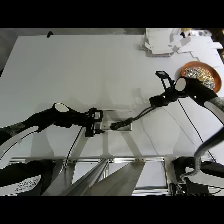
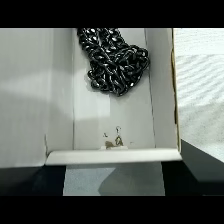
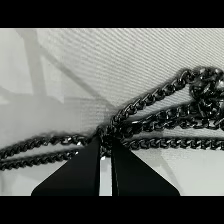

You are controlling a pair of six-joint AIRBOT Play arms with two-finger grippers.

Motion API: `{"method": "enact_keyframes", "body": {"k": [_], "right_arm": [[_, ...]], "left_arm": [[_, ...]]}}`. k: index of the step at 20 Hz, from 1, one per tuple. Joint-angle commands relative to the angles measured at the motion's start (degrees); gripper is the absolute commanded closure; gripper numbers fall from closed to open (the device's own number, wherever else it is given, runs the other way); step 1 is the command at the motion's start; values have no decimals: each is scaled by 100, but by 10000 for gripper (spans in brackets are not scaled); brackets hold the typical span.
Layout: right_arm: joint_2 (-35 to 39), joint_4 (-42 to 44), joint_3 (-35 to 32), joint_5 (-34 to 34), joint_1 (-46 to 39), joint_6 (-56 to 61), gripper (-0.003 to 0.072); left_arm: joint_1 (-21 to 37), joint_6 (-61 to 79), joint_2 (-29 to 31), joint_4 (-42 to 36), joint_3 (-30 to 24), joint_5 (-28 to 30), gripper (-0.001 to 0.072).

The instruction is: Fold the box and place the chain.

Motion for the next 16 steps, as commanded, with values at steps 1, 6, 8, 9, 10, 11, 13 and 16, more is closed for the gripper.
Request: {"method": "enact_keyframes", "body": {"k": [1, 6, 8, 9, 10, 11, 13, 16], "right_arm": [[424, 9, 4, 87, -2, -85, 665], [2337, 15, 4, 367, 0, -83, 665], [3091, 70, 4, 470, 0, -87, 665], [3442, 125, 4, 529, 0, -103, 665], [3733, 245, 4, 599, 0, -219, 665], [4000, 424, 4, 667, 0, -341, 665], [4478, 929, 4, 809, 0, -612, 665], [4924, 1453, 4, 938, 0, -887, 665]], "left_arm": [[0, 0, 2, 2, -2, 0, 696], [0, 2, 2, 2, -2, 0, 696], [0, 2, 2, 2, -2, 0, 696], [0, 2, 2, 2, -2, 0, 696], [0, 2, 2, 2, -2, 0, 696], [0, 2, 2, 2, -2, 0, 696], [0, 2, 2, 0, -2, 0, 696], [0, 2, 2, 2, -2, 0, 696]]}}
